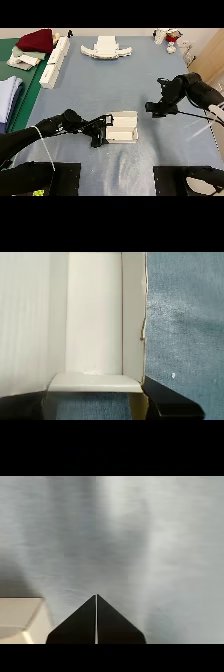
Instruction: Fold the box.
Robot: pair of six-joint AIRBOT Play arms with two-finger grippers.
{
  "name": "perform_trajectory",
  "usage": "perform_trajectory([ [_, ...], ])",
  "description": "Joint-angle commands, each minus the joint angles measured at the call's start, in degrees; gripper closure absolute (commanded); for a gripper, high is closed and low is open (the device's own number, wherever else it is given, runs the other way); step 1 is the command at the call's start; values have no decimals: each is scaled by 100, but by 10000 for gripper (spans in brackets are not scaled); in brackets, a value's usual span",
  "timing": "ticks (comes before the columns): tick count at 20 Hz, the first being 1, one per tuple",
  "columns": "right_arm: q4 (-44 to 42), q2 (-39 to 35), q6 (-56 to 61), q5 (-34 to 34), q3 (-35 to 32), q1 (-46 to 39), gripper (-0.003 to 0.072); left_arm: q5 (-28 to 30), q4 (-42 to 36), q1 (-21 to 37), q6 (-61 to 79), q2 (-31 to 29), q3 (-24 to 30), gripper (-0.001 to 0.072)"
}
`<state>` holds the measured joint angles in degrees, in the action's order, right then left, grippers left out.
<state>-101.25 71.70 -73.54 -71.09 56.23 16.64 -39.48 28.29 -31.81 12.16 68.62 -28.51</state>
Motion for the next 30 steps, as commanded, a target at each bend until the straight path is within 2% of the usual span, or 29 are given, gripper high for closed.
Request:
perform_trajectory([
  [1, -3386, 946, -2245, 358, 33, -1008, 680, 2, 2, 2, -2, 0, -4, 294],
  [2, -3978, 1202, -2702, 92, 74, -1115, 681, 2, 2, 0, -2, 0, -4, 294],
  [4, -4551, 1637, -3383, -680, 238, -1152, 681, 2, 2, 0, -2, 0, -4, 294],
  [7, -4634, 1823, -3965, -1611, 308, -975, 681, 4, 2, 2, -2, 0, -4, 294],
  [10, -4594, 1773, -4437, -1976, 308, -638, 681, 2, 2, 2, 0, 0, -4, 294],
  [14, -4070, 1292, -4760, -1926, 308, -144, 682, 4, 2, 2, -2, 0, -4, 294],
  [16, -3665, 876, -5110, -1652, 212, 127, 682, 0, 2, 2, -2, 0, -4, 294],
  [18, -3460, 382, -5466, -1080, -31, 468, 682, 4, 2, 0, 0, 0, -4, 294],
  [20, -3198, -151, -5807, -160, -396, 885, 682, 2, 2, 2, -2, -2, -4, 294],
  [24, -2564, -1316, -6092, 2159, -1502, 1845, 682, 2, 2, 2, 0, 0, -4, 294],
  [26, -2267, -1762, -6109, 2981, -2006, 2240, 682, 0, 2, 0, -2, 0, -4, 294],
  [28, -2059, -2006, -6109, 3427, -2337, 2511, 681, 2, 2, 0, 0, 0, -4, 294],
  [30, -1801, -2070, -6107, 3482, -2426, 2712, 673, 4, 2, 2, 0, 0, -4, 294],
])
